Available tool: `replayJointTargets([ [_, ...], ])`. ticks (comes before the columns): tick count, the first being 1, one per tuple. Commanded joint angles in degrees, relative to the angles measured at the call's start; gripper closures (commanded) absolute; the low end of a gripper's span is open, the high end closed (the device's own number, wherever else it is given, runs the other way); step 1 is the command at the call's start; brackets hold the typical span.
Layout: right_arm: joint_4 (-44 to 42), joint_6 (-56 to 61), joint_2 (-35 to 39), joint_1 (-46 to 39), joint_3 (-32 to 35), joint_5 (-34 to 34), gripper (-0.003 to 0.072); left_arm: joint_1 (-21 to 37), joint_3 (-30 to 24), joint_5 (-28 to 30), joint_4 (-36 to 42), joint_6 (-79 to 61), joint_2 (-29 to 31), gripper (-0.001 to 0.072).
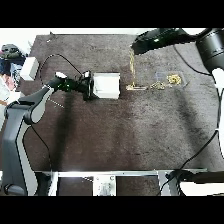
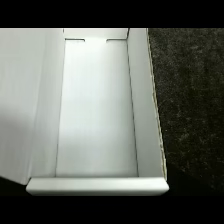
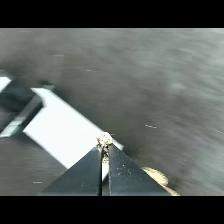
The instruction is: Fold the box and place the chain.
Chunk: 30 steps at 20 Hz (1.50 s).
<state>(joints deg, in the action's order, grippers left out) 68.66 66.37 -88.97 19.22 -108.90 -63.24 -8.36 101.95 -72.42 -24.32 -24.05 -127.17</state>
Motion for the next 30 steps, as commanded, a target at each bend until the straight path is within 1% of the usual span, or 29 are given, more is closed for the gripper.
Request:
replayJointTargets([
  [1,-3.34,-0.85,-3.82,6.38,0.04,-0.44,0.0675,-0.04,0.0,0.0,0.0,0.0,-0.02,0.0477],
  [4,-3.17,-1.73,-9.33,10.36,0.07,1.38,0.0674,-0.04,0.0,0.02,0.0,0.0,-0.02,0.0477],
  [6,-1.01,-1.27,-12.59,10.38,0.07,2.1,0.0672,-0.04,0.0,0.0,0.0,0.0,-0.02,0.0477],
  [7,1.27,0.52,-13.79,10.01,0.07,2.23,0.0599,-0.04,0.0,0.0,0.0,0.0,-0.02,0.0477],
  [8,3.65,2.38,-14.71,9.33,0.11,2.16,0.0403,-0.04,0.0,0.0,0.0,0.0,-0.02,0.0477],
  [11,6.91,4.02,-14.86,6.21,0.72,1.6,0.0393,-0.04,0.0,0.0,0.0,-0.02,-0.02,0.0477],
  [15,6.84,8.09,-14.23,-2.32,0.98,-4.17,0.0395,-0.04,0.0,0.0,0.0,-0.02,-0.02,0.0477],
  [16,6.78,9.05,-13.57,-4.74,2.29,-4.52,0.0395,-0.04,0.0,0.0,0.0,-0.02,-0.02,0.0477],
  [18,6.75,11.96,-11.45,-10.21,7.69,-3.5,0.0394,-0.04,0.0,0.0,0.0,-0.02,-0.02,0.0477],
  [19,6.51,13.09,-10.21,-12.5,11.13,-2.19,0.0394,-0.04,0.0,0.0,0.0,0.0,-0.02,0.0477],
  [21,5.31,14.75,-7.54,-16.13,19.34,2.95,0.0395,-0.04,0.0,0.0,0.0,0.0,-0.02,0.0477],
  [24,4.7,19.12,-6.14,-19.8,28.33,10.91,0.0393,-0.04,0.0,0.0,0.0,0.0,-0.02,0.0477],
  [27,4.57,23.98,-6.16,-21.88,33.79,20.35,0.0393,-0.04,0.0,0.0,0.0,0.0,-0.02,0.0477],
  [28,4.11,23.98,-6.19,-21.94,34.58,22.4,0.0393,-0.04,0.0,0.0,0.0,0.0,-0.02,0.0477],
  [30,3.91,25.46,-6.27,-21.84,34.91,24.24,0.0393,-0.04,0.0,0.0,0.0,0.0,-0.02,0.0477],
])
